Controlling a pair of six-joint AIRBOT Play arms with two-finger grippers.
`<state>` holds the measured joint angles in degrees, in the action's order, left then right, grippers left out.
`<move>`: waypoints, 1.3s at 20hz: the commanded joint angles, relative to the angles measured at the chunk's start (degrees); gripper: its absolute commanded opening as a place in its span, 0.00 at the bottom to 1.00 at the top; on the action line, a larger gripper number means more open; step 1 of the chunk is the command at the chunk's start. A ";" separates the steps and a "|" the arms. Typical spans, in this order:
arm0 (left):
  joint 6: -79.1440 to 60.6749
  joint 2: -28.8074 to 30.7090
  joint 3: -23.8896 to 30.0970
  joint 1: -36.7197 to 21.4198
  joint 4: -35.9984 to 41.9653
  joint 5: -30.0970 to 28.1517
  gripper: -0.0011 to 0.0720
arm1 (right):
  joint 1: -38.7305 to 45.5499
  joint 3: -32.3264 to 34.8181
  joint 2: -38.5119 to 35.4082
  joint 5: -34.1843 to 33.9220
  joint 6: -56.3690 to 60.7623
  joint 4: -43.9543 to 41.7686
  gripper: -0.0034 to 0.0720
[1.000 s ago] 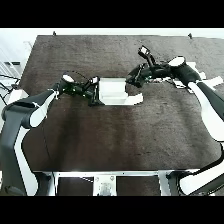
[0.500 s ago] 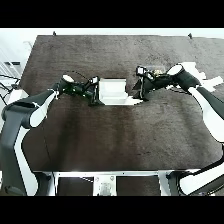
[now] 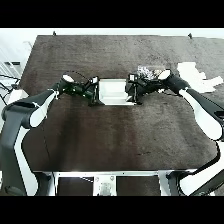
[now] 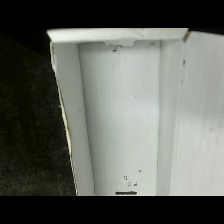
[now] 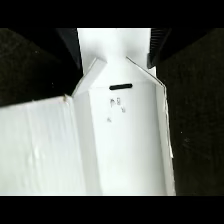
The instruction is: Fold the box and place the chain.
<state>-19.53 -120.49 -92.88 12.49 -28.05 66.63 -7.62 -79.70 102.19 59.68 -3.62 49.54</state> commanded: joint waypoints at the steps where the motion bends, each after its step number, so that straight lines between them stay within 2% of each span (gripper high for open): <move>1: 0.00 0.00 -0.02 -0.04 0.00 0.00 0.49 | -1.57 0.02 0.17 -1.25 -0.09 0.00 0.57; 5: 0.00 0.00 -0.02 -0.04 0.00 -0.02 0.49 | -3.85 0.02 0.24 -2.82 -0.09 -0.96 0.40; 13: 0.02 0.00 -0.02 -0.04 0.00 -0.02 0.49 | -5.16 0.02 1.81 -5.16 -0.11 -3.87 0.39; 15: 0.00 0.00 -0.02 -0.04 0.00 -0.02 0.49 | -5.03 0.02 1.99 -5.29 -0.11 -3.87 0.51; 16: 0.00 0.00 -0.02 -0.04 0.00 0.00 0.49 | -5.05 0.02 1.99 -5.51 -0.11 -3.87 0.67; 17: 0.00 0.00 -0.02 -0.04 0.00 -0.02 0.49 | -5.05 0.02 1.99 -5.53 -0.37 -3.87 0.74; 18: 0.00 0.00 -0.02 -0.04 0.00 -0.02 0.49 | -5.03 0.02 1.99 -5.49 -1.70 -3.82 0.75; 19: 0.02 0.00 -0.02 -0.04 0.00 -0.02 0.49 | -5.01 0.02 1.99 -5.51 -2.40 -3.82 0.88; 20: 0.00 0.00 -0.02 -0.04 0.00 0.00 0.49 | -4.85 0.02 1.99 -5.49 -2.89 -3.74 0.91; 22: 0.02 0.00 -0.02 -0.04 0.00 0.00 0.49 | -4.39 0.02 1.99 -5.49 -2.84 -3.58 0.91; 23: 0.02 0.02 0.00 -0.04 0.00 0.00 0.49 | -4.04 0.02 1.95 -5.46 -2.23 -3.61 0.88; 25: 0.02 0.00 -0.02 -0.04 0.00 0.00 0.49 | -3.10 0.00 1.55 -4.52 -0.42 -1.57 0.40; 26: 0.02 0.00 -0.02 -0.04 0.00 0.00 0.49 | -2.47 0.00 1.22 -3.39 0.76 -0.57 0.31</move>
<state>-19.49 -120.49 -92.88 12.45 -28.01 66.59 -11.18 -79.70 103.98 54.37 -5.10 47.16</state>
